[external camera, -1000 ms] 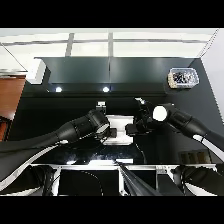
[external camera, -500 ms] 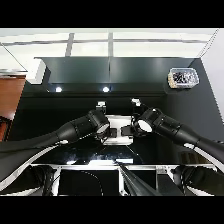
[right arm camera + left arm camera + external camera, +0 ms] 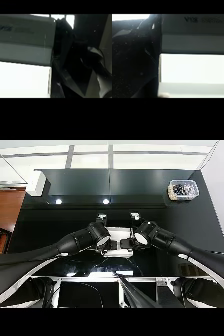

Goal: Fold the box and place the chain.

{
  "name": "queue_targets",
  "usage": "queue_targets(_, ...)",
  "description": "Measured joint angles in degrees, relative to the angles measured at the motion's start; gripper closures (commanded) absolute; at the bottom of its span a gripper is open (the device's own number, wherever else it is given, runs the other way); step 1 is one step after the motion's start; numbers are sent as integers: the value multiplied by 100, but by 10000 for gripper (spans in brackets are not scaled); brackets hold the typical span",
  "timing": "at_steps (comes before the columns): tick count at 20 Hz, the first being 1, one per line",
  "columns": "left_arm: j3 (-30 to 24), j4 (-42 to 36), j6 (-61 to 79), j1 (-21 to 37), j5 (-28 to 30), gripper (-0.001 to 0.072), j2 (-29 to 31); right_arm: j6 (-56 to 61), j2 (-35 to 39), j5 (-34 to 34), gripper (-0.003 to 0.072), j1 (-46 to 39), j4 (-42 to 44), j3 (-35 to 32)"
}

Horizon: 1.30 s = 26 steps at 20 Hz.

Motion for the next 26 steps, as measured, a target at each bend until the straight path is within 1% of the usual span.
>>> queue_targets(1, 0, 2, 0, 0, 0, 684, 0, 0, -22, -7, 478, 0, 22, 0)
queue_targets(2, 0, 2, 2, 0, -2, 684, 0, 4, -39, -26, 568, 0, 42, 0)
queue_targets(5, 0, 0, 0, 0, -2, 683, 0, 15, -66, -101, 570, 2, 72, 0)
queue_targets(6, 0, 2, 0, 0, -2, 683, 0, 15, -70, -125, 654, 0, 74, 0)
queue_targets(7, 0, 4, 0, 0, -2, 684, -2, 17, -74, -160, 674, 2, 85, 0)
queue_targets(10, 0, -11, -20, -2, -17, 683, 0, 63, -81, -170, 677, 0, 90, 2)
queue_targets(11, 0, -11, -17, -2, -15, 683, 0, 61, -81, -173, 670, 0, 90, 4)
queue_targets(12, 0, -4, -13, -2, -15, 684, 0, 61, -81, -177, 593, 0, 92, 4)
queue_targets(13, 0, 28, 9, -2, -2, 683, 0, 31, -81, -184, 398, 0, 90, 4)
queue_targets(14, 0, 39, 17, 2, -44, 683, 0, 28, -87, -173, 373, 0, 70, 0)
queue_targets(21, 0, 26, 2, 0, -37, 683, 0, 37, -87, -146, 375, 0, 94, 4)
queue_targets(22, 0, 22, 2, 0, -31, 683, 0, 39, -87, -144, 387, 0, 96, 4)
queue_targets(23, 0, 17, 2, 0, -20, 683, 0, 42, -85, -140, 504, 0, 96, 4)
queue_targets(24, 0, 7, 0, 0, -2, 684, 0, 44, -87, -157, 508, 0, 118, 4)
queue_targets(25, 0, 7, 0, 0, 0, 684, 0, 46, -85, -157, 625, 0, 120, 4)
queue_targets(26, 0, 0, 0, 0, 15, 683, 0, 48, -85, -186, 673, 0, 140, 4)
